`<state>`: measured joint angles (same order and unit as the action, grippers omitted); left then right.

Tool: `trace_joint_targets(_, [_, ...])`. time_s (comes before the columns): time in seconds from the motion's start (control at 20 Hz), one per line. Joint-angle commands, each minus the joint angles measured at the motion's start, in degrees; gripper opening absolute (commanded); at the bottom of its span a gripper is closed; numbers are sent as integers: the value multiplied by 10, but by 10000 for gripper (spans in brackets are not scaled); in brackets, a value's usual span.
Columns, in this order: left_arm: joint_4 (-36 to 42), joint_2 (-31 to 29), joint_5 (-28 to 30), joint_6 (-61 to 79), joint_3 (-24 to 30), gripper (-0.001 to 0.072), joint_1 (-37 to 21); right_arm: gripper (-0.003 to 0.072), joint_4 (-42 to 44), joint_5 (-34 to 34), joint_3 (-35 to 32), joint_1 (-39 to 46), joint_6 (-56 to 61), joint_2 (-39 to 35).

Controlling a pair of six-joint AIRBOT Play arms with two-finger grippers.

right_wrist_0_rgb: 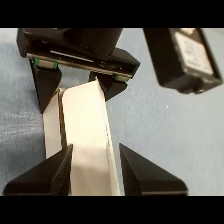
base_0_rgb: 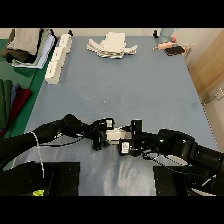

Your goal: Fold the box.

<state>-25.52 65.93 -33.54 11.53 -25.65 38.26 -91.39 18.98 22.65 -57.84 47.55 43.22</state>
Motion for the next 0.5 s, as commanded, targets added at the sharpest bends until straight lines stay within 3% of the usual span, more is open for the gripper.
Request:
trace_joint_targets(0.0, [0,0,0,0,0,525,0,408,-12,-10,0,0,0,15])
trace_joint_targets(0.1, [0,0,0,0,0,524,0,403,-12,-21,0,0,0,23])
trace_joint_targets(0.15, [0,0,0,0,0,524,0,342,-12,-23,0,0,0,25])
trace_joint_targets(0.25, [0,0,0,0,0,525,0,342,-12,-21,0,0,0,25])
trace_joint_targets(0.35, [0,0,0,0,0,525,0,268,-12,-19,0,0,0,25])
trace_joint_targets(0.45, [0,0,0,0,0,525,0,268,-12,-19,0,0,0,26])
